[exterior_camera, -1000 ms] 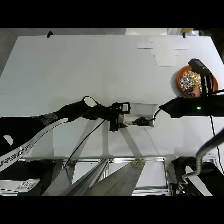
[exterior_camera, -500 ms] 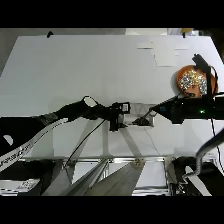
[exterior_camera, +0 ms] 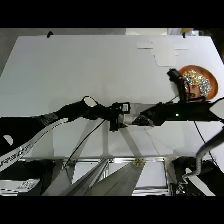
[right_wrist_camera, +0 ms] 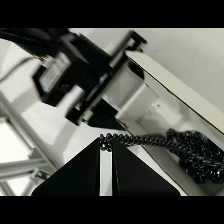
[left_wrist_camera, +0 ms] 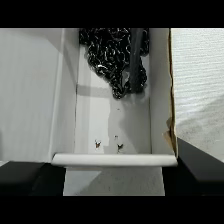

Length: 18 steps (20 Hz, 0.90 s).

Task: Fold the box and place the chain.

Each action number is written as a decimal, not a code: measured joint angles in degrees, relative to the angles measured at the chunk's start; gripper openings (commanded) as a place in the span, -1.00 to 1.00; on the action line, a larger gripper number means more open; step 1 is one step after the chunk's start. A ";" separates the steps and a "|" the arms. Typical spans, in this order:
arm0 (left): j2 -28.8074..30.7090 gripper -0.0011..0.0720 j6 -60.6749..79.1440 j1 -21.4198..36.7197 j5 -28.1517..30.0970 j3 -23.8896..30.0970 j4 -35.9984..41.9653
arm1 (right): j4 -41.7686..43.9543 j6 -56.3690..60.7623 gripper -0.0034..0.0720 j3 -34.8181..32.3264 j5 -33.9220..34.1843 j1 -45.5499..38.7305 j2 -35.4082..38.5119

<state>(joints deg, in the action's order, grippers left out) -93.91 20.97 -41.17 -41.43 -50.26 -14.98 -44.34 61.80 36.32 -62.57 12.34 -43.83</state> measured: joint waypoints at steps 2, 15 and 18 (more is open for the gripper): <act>0.00 -0.06 0.00 0.00 0.00 0.00 0.00 | -1.49 -0.24 -0.85 -1.51 1.36 1.20 -3.37; 0.00 -0.06 0.00 0.00 0.00 0.00 0.00 | -5.73 -0.02 -0.42 11.43 -1.38 0.46 -11.63; 0.00 -0.06 -0.02 0.00 0.02 0.00 0.00 | -13.88 4.61 -0.52 18.27 -1.49 -4.07 -11.78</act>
